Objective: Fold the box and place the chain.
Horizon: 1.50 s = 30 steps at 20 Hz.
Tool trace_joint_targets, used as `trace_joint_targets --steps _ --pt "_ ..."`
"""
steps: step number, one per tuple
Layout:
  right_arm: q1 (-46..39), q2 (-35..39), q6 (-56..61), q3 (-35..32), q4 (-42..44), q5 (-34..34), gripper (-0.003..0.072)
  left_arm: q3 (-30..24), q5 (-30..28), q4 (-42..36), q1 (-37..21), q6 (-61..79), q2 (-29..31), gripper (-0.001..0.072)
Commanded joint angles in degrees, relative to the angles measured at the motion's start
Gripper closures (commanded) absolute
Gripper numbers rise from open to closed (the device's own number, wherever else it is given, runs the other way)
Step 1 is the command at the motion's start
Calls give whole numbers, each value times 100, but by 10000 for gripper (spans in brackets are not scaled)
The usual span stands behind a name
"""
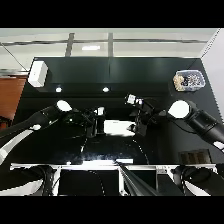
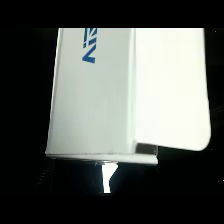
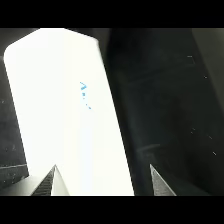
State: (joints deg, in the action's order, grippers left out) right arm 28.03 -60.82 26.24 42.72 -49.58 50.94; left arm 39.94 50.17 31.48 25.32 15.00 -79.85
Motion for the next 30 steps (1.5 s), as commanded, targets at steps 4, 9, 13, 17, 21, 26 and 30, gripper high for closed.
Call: trace_joint_targets --steps 4,9,13,17,21,26,30 --pt "208 -4 -363 -118 -17 -173 22 0 -2 2 4 2 -2 249" --pt "208 -7 -352 -120 -7 -140 199 0 -2 2 4 2 -2 248" --pt "208 -7 -348 -120 -9 -50 487 0 -2 2 4 2 -2 245" --pt "208 -7 -332 -166 -9 -59 488 0 -2 2 4 0 -2 245" --pt "208 -7 -289 -219 0 -63 487 0 0 2 4 2 -2 245" --pt "208 -7 -278 -219 -15 -61 487 0 0 2 4 2 -2 245" --pt "208 -7 -181 -247 -7 -48 488 0 0 2 4 2 -2 245"
